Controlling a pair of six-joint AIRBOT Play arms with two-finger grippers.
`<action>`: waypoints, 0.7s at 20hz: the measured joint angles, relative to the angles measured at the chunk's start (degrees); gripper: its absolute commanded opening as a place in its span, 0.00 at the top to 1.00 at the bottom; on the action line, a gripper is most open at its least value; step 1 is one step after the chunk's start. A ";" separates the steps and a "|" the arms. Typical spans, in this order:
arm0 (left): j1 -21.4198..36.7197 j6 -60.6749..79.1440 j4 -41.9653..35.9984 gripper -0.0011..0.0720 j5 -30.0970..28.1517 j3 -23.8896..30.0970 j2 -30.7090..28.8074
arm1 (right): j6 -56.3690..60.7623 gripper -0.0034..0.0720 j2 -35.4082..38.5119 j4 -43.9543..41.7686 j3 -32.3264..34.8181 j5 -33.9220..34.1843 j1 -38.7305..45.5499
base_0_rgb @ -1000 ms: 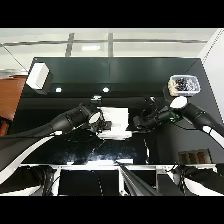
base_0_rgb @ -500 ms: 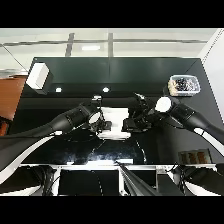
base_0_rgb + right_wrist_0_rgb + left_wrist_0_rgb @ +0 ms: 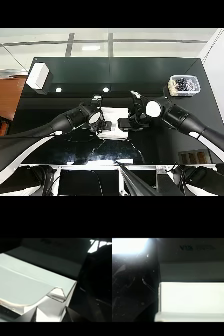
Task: Fold the box and place the chain.
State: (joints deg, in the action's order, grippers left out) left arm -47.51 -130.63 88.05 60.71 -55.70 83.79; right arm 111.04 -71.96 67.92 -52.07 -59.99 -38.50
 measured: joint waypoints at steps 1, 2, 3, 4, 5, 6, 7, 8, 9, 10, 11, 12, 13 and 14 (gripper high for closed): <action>-0.02 0.04 0.00 0.95 0.00 0.00 0.00 | 1.57 0.47 -0.02 1.25 -0.17 -0.07 -0.57; -0.02 0.07 0.00 0.95 0.00 0.00 0.00 | 3.19 0.47 -0.07 2.36 -0.35 -0.04 -1.18; -0.02 0.15 0.00 0.95 0.00 0.00 0.00 | 4.55 0.47 -0.11 3.30 -0.46 -0.04 -1.73; -0.02 0.15 0.00 0.95 0.00 0.00 0.00 | 5.99 0.47 -0.11 4.46 -0.52 -0.07 -2.27; -0.02 0.15 0.00 0.95 0.00 0.00 0.00 | 7.34 0.47 -0.17 5.51 -0.61 -0.11 -2.82; 0.00 0.17 0.00 0.95 -0.02 0.00 0.00 | 8.46 0.47 -0.24 6.49 -0.61 -0.07 -3.30; -0.02 0.15 0.00 0.95 -0.02 0.00 0.00 | 9.40 0.47 -0.37 7.37 -0.66 -0.13 -3.76; -0.02 0.15 0.00 0.95 -0.02 0.00 0.00 | 10.38 0.47 -0.61 8.02 -0.68 -0.11 -4.24; -0.02 0.15 0.00 0.95 -0.02 0.00 0.00 | 11.08 0.47 -0.94 8.70 -0.70 -0.13 -4.68; -0.02 0.15 0.00 0.95 -0.02 0.00 0.00 | 11.87 0.47 -1.31 8.90 -0.72 -0.07 -5.07; 0.00 0.15 0.00 0.95 -0.02 0.00 0.00 | 12.46 0.47 -1.79 9.25 -0.72 -0.04 -5.42; -0.02 0.15 0.00 0.95 -0.02 0.00 0.00 | 13.18 0.47 -2.25 9.53 -0.72 0.00 -5.70; -0.02 0.15 0.00 0.95 -0.02 0.00 0.00 | 13.62 0.47 -2.67 9.92 -0.72 0.09 -5.90; -0.02 0.15 0.00 0.95 -0.02 0.00 0.00 | 14.16 0.48 -3.04 10.03 -0.72 0.28 -6.08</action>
